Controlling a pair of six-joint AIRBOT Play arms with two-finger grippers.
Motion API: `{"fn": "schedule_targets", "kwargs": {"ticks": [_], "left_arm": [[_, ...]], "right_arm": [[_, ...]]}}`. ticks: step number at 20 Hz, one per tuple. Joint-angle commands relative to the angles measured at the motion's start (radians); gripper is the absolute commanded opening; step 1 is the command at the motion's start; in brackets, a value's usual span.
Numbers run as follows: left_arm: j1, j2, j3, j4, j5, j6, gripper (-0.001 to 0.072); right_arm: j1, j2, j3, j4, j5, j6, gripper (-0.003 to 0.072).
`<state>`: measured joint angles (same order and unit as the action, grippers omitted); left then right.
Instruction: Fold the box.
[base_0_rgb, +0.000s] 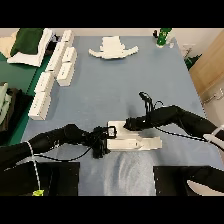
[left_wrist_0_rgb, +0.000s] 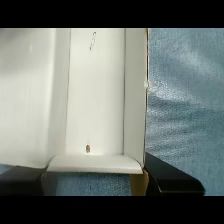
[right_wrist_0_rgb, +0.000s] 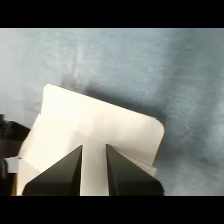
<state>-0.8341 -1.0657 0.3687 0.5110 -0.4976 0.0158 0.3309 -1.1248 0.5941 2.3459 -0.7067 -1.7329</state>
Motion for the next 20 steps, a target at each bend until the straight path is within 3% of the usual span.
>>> {"fn": "schedule_targets", "kwargs": {"ticks": [1,9,14,16,20], "left_arm": [[-0.001,0.000,0.000,0.002,0.000,0.003,0.0441],[-0.001,0.000,0.000,0.002,0.000,0.003,0.0441],[-0.001,0.000,0.000,0.002,0.000,0.003,0.0441],[-0.001,0.000,0.000,0.002,0.000,0.003,0.0441],[-0.001,0.000,0.000,0.002,0.000,0.003,0.0441]], "right_arm": [[0.002,-0.081,0.007,-0.008,0.011,-0.046,0.0221],[0.001,-0.051,0.008,-0.008,0.002,-0.056,0.0221],[-0.001,0.161,0.013,-0.043,-0.017,-0.056,0.0221],[0.000,0.284,0.013,-0.099,-0.077,-0.065,0.0221],[0.000,0.496,-0.013,-0.198,-0.359,-0.264,0.0221]]}}
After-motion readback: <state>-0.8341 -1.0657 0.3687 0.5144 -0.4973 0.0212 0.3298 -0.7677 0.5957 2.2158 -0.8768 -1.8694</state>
